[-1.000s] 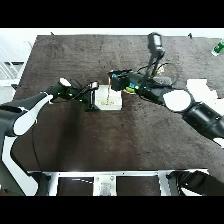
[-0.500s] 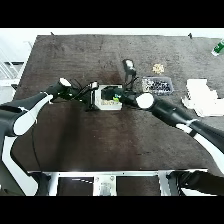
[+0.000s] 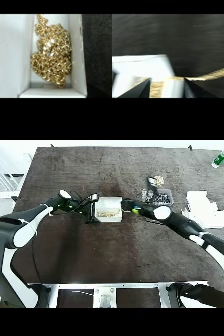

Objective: Fold the box and place the chain.

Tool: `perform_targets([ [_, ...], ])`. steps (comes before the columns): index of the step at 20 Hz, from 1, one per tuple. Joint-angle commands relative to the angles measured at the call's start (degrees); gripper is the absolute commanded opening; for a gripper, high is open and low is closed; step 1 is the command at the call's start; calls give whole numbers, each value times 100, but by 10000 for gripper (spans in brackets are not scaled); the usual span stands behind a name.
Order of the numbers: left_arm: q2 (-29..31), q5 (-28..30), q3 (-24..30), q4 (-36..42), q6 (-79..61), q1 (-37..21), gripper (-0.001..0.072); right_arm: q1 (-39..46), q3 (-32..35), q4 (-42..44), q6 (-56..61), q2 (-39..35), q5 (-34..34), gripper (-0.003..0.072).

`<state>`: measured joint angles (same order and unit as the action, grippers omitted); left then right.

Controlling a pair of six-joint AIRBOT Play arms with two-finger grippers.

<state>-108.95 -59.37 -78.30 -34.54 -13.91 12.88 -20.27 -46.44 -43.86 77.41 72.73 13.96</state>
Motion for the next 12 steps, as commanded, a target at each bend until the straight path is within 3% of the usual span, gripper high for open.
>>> perform_targets([
  [1, 0, 0, -2, 0, -2, -2, 537, 811, 472, -24, -7, -190, 4, 470],
  [5, 0, 2, -2, 0, -2, -2, 537, 1156, 308, -4, -2, 439, -168, 471],
  [10, 0, 2, -2, 0, 0, -2, 537, 1091, -546, 144, 13, 1547, -179, 468],
  [12, 0, 0, -2, 0, -2, -2, 537, 1040, -898, 192, 13, 1904, -138, 409],
])
